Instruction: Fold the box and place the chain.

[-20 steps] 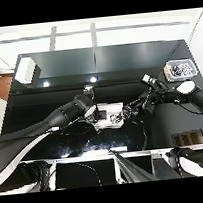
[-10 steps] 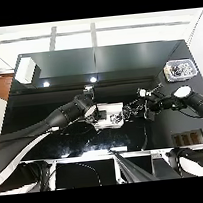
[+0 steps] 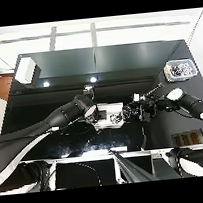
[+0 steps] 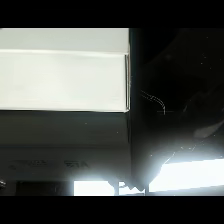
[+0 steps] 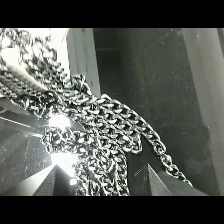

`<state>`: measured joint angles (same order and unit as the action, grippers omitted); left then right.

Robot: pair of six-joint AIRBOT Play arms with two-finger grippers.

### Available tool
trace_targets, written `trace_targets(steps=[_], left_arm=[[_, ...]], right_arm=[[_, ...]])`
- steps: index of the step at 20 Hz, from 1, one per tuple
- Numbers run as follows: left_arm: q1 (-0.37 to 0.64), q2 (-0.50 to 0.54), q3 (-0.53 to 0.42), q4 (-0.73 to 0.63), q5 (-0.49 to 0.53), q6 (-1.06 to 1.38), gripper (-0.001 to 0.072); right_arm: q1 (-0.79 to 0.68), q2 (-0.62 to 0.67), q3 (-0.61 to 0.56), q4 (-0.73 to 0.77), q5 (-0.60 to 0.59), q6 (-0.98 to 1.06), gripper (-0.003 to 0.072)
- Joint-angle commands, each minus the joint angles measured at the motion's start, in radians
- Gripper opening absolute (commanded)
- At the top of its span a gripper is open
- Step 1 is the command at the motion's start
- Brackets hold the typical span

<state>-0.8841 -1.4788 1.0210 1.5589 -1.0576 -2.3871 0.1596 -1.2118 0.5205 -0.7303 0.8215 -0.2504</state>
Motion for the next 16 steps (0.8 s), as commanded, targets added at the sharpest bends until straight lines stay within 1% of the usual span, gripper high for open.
trace_targets(steps=[1, 4, 5, 6, 7, 9, 12, 14, 16], left_arm=[[0.001, -0.001, 0.000, 0.000, 0.000, 0.000, 0.0036], [0.001, -0.001, 0.000, 0.000, 0.001, 0.000, 0.0037], [0.001, -0.001, 0.000, 0.000, 0.001, 0.000, 0.0037], [0.001, -0.001, 0.000, 0.000, 0.001, 0.000, 0.0037], [0.001, -0.001, 0.000, 0.000, 0.001, 0.000, 0.0037], [0.001, -0.001, 0.000, 0.000, 0.000, 0.000, 0.0037], [0.001, -0.001, 0.000, 0.000, 0.001, 0.000, 0.0037], [0.001, -0.001, 0.000, 0.000, 0.001, 0.000, 0.0037], [0.001, -0.001, 0.000, 0.000, 0.002, 0.000, 0.0037]], right_arm=[[0.017, -0.003, 0.000, -0.031, -0.040, 0.035, 0.0543], [0.017, -0.003, 0.000, -0.034, -0.040, 0.064, 0.0542], [0.017, -0.003, 0.000, -0.034, -0.040, 0.072, 0.0507], [0.017, -0.003, 0.000, -0.034, -0.039, 0.090, 0.0292], [0.017, -0.003, 0.000, -0.034, -0.030, 0.104, 0.0135], [0.017, 0.000, 0.001, -0.033, -0.015, 0.161, 0.0057], [0.017, 0.028, 0.002, -0.033, -0.022, 0.257, 0.0053], [0.017, 0.078, 0.011, -0.031, -0.040, 0.416, 0.0052], [0.014, 0.145, 0.026, -0.031, -0.026, 0.575, 0.0052]])
